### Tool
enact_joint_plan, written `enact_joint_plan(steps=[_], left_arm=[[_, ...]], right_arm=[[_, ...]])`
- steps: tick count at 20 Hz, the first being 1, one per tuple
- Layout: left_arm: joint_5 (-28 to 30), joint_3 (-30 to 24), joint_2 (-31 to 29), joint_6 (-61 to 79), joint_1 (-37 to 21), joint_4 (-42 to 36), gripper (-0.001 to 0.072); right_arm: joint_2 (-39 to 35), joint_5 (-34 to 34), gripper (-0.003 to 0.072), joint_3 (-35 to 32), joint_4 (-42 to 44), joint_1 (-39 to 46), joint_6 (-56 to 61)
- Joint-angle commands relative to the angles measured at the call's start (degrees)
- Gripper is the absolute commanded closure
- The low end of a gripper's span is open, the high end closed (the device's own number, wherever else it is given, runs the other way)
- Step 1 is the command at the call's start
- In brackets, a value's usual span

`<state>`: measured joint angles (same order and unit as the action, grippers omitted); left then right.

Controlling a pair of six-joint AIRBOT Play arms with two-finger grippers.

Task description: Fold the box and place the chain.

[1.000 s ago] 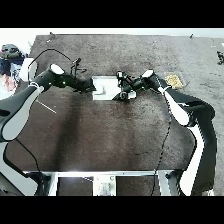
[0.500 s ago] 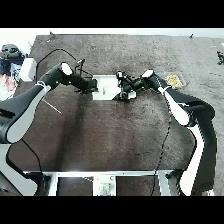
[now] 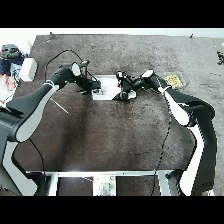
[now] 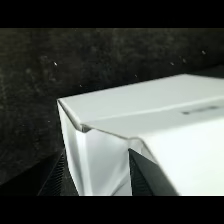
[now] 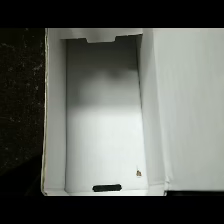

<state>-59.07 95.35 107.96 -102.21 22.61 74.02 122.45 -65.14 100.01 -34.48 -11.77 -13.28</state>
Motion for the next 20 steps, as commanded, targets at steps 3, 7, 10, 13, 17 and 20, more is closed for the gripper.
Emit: enact_joint_plan(steps=[3, 7, 10, 13, 17, 20], left_arm=[[-10.1, 9.3, 5.6, -13.6, 3.6, 14.7, 0.0288], [-11.6, 13.1, 8.2, -17.0, 5.1, 18.7, 0.0338], [-11.4, 13.2, 8.4, -19.0, 5.6, 21.8, 0.0420], [-11.3, 13.3, 8.5, -19.4, 5.6, 22.0, 0.0420], [-11.1, 13.3, 8.5, -20.8, 5.6, 22.0, 0.0509], [-11.6, 13.3, 8.5, -20.8, 5.6, 22.0, 0.0608]], right_arm=[[0.0, 0.0, 0.0274, 0.0, 0.0, -0.1, 0.0], [0.0, 0.0, 0.0275, 0.0, 0.0, -0.1, 0.0], [0.0, 0.0, 0.0274, 0.0, 0.0, -0.1, 0.0], [0.0, 0.0, 0.0275, 0.0, 0.0, -0.1, 0.0], [0.0, 0.0, 0.0274, 0.0, 0.0, -0.1, 0.0], [0.0, 0.0, 0.0275, 0.0, 0.0, -0.1, 0.0]])
